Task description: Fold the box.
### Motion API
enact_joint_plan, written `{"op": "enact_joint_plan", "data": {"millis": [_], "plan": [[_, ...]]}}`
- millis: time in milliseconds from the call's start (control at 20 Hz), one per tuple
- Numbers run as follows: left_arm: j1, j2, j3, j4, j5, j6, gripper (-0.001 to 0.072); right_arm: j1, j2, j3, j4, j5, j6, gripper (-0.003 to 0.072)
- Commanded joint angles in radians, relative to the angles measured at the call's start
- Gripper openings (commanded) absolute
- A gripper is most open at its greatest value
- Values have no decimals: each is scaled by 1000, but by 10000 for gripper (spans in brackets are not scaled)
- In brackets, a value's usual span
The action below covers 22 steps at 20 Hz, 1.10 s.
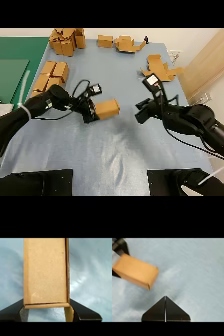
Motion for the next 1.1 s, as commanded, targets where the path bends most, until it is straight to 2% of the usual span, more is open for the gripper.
{"op": "enact_joint_plan", "data": {"millis": [0,100,250,350,400,550,650,800,950,1050], "plan": [[0,156,1,113,170,-349,348,-48,96,-59,-127,-56,115,3],[13,248,0,367,170,-751,348,-74,135,-101,-127,-56,115,3],[40,382,-44,782,79,-1333,348,-110,179,-145,-127,-56,119,3],[56,477,-101,1002,21,-1580,348,-133,192,-153,-128,-56,118,3],[64,524,-139,1058,14,-1661,348,-143,192,-153,-131,-56,118,3],[87,648,-272,1071,19,-1724,348,-163,192,-153,-138,-56,117,3],[100,673,-346,1071,31,-1755,348,-164,191,-153,-143,-55,117,3],[144,659,-417,1070,109,-1784,348,-164,191,-153,-142,-56,117,3],[214,616,-458,1056,307,-1774,348,-164,190,-153,-142,-56,117,4],[272,554,-456,979,367,-1683,348,-164,190,-153,-142,-56,118,4]]}}
